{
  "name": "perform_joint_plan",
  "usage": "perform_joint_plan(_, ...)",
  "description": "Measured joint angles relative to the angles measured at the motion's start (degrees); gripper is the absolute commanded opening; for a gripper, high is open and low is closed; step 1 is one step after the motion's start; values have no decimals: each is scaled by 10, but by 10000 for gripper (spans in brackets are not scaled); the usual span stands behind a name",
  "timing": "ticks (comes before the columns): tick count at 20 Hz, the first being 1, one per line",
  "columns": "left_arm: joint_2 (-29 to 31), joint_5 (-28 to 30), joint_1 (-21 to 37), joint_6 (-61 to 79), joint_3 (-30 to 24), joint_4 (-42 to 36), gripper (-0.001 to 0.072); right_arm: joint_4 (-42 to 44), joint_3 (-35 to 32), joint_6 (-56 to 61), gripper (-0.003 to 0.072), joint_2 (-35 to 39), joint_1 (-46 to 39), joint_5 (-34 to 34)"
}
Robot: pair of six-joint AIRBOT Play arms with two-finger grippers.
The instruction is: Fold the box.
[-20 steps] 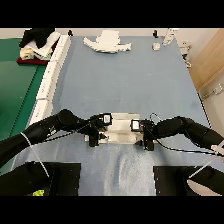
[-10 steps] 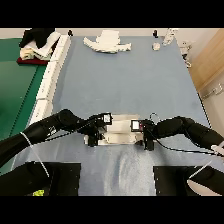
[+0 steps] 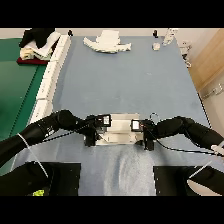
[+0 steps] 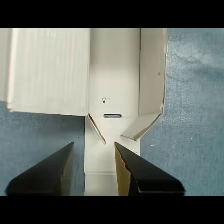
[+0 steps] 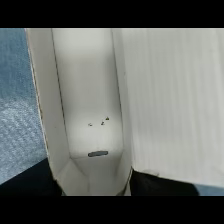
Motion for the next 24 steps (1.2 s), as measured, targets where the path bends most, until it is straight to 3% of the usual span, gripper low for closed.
perform_joint_plan(8,2,-30,0,-9,3,-5,404,0,0,0,453,0,0,-1)
perform_joint_plan(9,2,-30,0,-9,3,-16,325,0,0,0,453,0,0,-1)
perform_joint_plan(10,0,-30,-1,-9,3,-24,291,0,0,0,453,0,0,-1)
perform_joint_plan(12,-5,-30,-6,-9,4,-36,283,1,0,0,453,0,0,-1)
perform_joint_plan(13,-8,-30,-11,-9,4,-40,137,1,0,0,453,0,0,-1)
perform_joint_plan(14,-12,-26,-19,-9,4,-42,103,0,0,0,453,0,0,-1)
perform_joint_plan(24,-32,43,-62,-9,9,-83,102,1,0,1,453,0,0,-2)
